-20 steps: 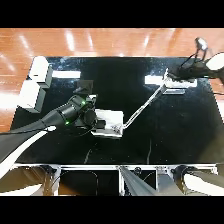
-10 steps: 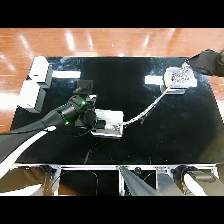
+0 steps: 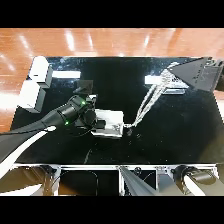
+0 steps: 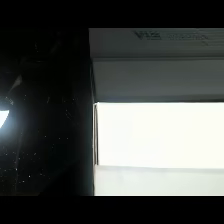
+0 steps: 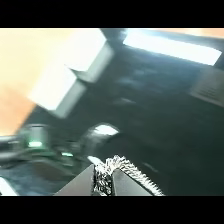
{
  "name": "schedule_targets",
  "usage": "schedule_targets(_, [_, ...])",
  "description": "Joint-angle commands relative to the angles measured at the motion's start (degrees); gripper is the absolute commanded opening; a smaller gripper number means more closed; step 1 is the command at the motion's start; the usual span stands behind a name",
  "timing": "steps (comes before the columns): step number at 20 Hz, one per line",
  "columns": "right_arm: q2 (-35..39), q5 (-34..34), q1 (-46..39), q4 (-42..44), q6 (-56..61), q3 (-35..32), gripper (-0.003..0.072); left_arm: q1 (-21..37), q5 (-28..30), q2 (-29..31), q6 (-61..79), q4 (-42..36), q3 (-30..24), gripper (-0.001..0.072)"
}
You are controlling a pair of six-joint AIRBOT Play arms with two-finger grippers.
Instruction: Fold the box and place the chain.
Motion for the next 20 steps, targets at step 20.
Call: schedule_targets(20, [-12.3, -26.9, 27.9, 5.2, -3.1, 12.6, 0.0042, 0.0, -1.0, 0.0, 0.0, 0.0, 0.0, 0.0023])
